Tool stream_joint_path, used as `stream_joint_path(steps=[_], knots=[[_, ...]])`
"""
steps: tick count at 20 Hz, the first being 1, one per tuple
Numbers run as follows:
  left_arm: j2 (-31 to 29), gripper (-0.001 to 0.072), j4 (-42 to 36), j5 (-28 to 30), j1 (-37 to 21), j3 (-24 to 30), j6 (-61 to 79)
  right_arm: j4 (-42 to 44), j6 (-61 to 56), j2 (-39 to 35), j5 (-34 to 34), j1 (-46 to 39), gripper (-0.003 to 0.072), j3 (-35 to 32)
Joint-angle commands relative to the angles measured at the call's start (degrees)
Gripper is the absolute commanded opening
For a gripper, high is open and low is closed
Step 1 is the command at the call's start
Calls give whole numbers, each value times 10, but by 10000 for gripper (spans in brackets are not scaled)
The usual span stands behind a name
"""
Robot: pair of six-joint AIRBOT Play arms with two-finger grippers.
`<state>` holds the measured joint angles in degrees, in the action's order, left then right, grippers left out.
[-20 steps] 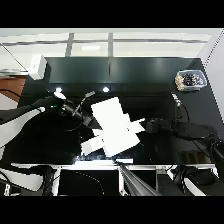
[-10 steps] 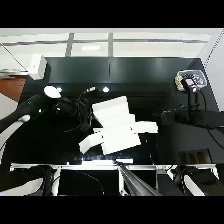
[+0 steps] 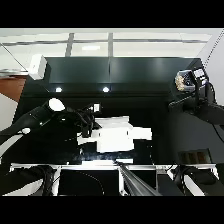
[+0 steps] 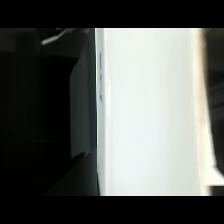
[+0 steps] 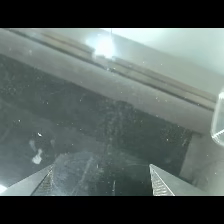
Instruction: Fold the box and place the chain.
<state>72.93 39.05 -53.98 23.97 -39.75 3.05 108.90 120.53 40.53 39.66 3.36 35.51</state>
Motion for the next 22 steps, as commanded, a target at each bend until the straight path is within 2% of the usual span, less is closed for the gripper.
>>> stream_joint_path(steps=[1, 7, 12, 15, 20, 22], knots=[[19, 26, 10, 34, 2, 6, 19, 44, 44, 0, -15, 0, 697, -21], [31, 27, 10, 35, 2, 5, 22, 143, 172, 2, -15, 21, 697, -96], [31, 28, 10, 42, 2, 5, 21, 134, 201, 7, -47, 165, 697, -130], [33, 28, 10, 42, 4, 5, 21, 105, 209, 36, -67, 230, 697, -132], [37, 27, 10, 42, 15, 5, 21, 104, 330, 70, -60, 292, 697, -132], [37, 28, 11, 44, 14, 5, 21, 107, 370, 71, -24, 296, 697, -131]])
